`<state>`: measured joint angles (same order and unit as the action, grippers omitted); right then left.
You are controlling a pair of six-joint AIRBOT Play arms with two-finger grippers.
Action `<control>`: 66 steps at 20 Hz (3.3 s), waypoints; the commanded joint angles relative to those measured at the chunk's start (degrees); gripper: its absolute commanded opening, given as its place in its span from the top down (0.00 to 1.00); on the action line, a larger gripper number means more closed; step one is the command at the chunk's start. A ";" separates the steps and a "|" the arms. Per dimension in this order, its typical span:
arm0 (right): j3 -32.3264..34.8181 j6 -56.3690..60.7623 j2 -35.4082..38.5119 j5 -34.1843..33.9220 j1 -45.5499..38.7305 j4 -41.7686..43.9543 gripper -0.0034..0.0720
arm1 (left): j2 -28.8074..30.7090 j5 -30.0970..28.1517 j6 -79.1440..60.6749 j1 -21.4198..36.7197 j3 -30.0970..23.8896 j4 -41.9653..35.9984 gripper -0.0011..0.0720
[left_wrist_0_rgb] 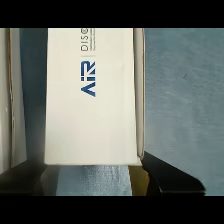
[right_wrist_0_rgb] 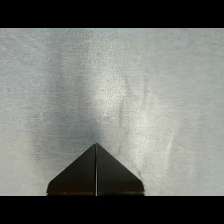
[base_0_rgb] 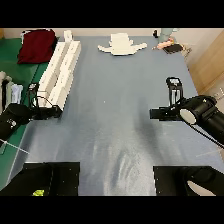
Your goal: Fold the box.
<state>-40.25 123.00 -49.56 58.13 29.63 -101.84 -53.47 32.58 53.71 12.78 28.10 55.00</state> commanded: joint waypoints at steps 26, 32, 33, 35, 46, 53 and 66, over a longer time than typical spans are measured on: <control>-0.04 -0.04 0.00 -0.59 0.00 1.57 0.95 | -6.88 -2.29 -7.63 -3.13 -0.72 -1.01 0.27; -0.04 -0.04 0.00 -0.61 0.00 1.57 0.95 | -6.88 -2.60 -7.61 -3.13 -0.72 -1.03 0.27; -0.04 -0.04 0.00 -0.61 0.00 1.57 0.95 | -6.88 -2.62 -7.63 -3.13 -0.72 -1.01 0.23; -0.04 -0.04 0.00 -0.61 0.00 1.57 0.95 | -6.88 -2.62 -7.63 -3.13 -0.72 -1.01 0.23; -0.04 -1.22 0.00 -0.59 0.00 1.79 0.95 | 1.03 16.09 5.44 -3.04 3.50 16.81 0.03; -0.28 -7.45 -1.38 -2.36 0.00 8.46 0.95 | 10.10 35.58 11.34 -3.17 12.17 9.22 0.96; -24.96 -16.57 -25.11 -7.50 0.00 27.65 0.95 | -12.24 22.99 16.57 -31.30 29.88 3.45 0.96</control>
<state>-61.17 106.98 -71.48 51.40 29.58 -78.22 -60.88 58.50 69.63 -14.06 55.22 58.76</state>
